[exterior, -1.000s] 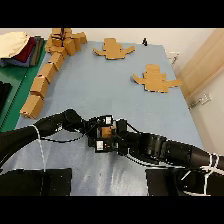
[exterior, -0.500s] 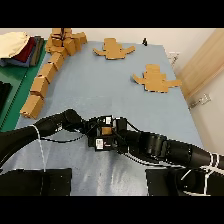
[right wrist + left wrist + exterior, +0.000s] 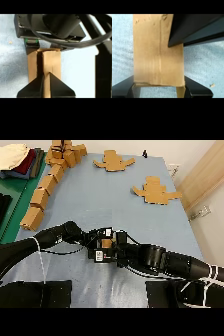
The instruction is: Fold the box.
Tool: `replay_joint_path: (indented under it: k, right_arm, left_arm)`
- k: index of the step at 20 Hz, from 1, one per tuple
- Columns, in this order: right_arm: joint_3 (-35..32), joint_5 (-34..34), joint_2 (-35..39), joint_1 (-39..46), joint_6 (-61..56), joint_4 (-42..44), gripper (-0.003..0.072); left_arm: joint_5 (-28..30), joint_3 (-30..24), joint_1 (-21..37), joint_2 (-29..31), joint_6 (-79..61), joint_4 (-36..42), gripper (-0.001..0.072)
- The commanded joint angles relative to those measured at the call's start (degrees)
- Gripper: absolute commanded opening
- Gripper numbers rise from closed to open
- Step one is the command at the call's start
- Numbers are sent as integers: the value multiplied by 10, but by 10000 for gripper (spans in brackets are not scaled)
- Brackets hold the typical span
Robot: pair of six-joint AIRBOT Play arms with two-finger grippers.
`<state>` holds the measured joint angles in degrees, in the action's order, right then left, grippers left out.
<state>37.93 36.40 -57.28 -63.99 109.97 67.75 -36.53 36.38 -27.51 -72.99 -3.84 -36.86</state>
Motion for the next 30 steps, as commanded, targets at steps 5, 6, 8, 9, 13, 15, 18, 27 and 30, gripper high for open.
replay_joint_path:
  k: [5, 6, 8, 9, 13, 15, 18, 27, 30]
  right_arm:
    - [0, 12, -2, -1, 30, 55, 110]
    - [0, 12, -2, -1, 30, 53, 110]
    - [1, 13, -1, 0, 30, 43, 419]
    - [1, 13, 1, 0, 30, 40, 437]
    - [1, 18, 30, 1, 30, 13, 172]
    - [1, 26, 37, 9, 30, -6, 10]
    - [-1, 31, 36, 19, 30, 3, 4]
    - [-7, 29, 0, 19, 30, 39, 5]
    - [-7, 29, -2, 19, 30, 41, 5]
  left_arm:
    - [0, 0, 0, 0, 0, 0, 356]
    - [0, 0, 0, 0, 0, 0, 356]
    - [0, 0, 0, 0, 0, 0, 356]
    - [0, 0, 0, 0, 0, 0, 356]
    - [0, 0, 0, 0, 0, 0, 356]
    - [0, 0, 0, 0, 0, 0, 356]
    - [0, 0, 0, 0, 0, 0, 356]
    - [0, 0, 0, 0, 0, 0, 357]
    - [0, 0, 0, 0, 0, 0, 356]
